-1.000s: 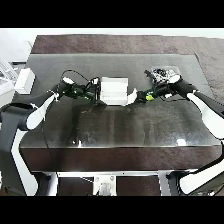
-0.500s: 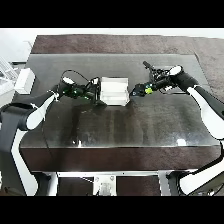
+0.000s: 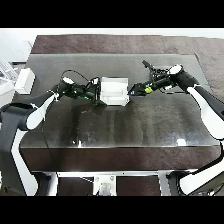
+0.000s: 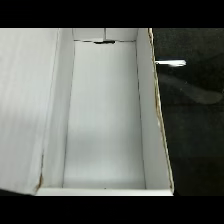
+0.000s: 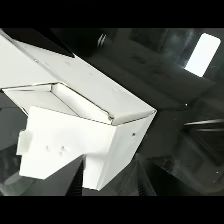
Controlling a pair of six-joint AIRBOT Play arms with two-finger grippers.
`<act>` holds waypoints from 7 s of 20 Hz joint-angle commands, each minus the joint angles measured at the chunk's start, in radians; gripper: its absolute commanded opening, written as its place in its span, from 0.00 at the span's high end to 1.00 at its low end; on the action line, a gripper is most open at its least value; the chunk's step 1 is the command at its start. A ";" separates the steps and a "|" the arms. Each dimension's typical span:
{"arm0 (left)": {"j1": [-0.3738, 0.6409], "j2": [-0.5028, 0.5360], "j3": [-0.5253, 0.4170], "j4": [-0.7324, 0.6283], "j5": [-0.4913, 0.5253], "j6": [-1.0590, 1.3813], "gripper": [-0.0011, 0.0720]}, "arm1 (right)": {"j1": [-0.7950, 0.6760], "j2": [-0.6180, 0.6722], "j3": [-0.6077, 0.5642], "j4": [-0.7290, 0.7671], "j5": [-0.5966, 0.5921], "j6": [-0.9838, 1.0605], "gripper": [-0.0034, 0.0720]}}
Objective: Fold the box and place the chain.
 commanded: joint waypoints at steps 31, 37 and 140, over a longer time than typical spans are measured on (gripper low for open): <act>0.001 0.000 0.000 -0.001 -0.009 0.000 0.34 | 0.157 -0.026 0.141 -0.363 0.031 0.315 0.27; 0.001 0.000 0.000 -0.001 -0.009 -0.015 0.34 | 0.199 -0.050 0.190 -0.413 0.031 0.442 0.27; 0.001 0.000 0.000 -0.004 -0.009 -0.015 0.34 | 0.368 -0.177 0.385 -0.782 0.131 0.782 0.56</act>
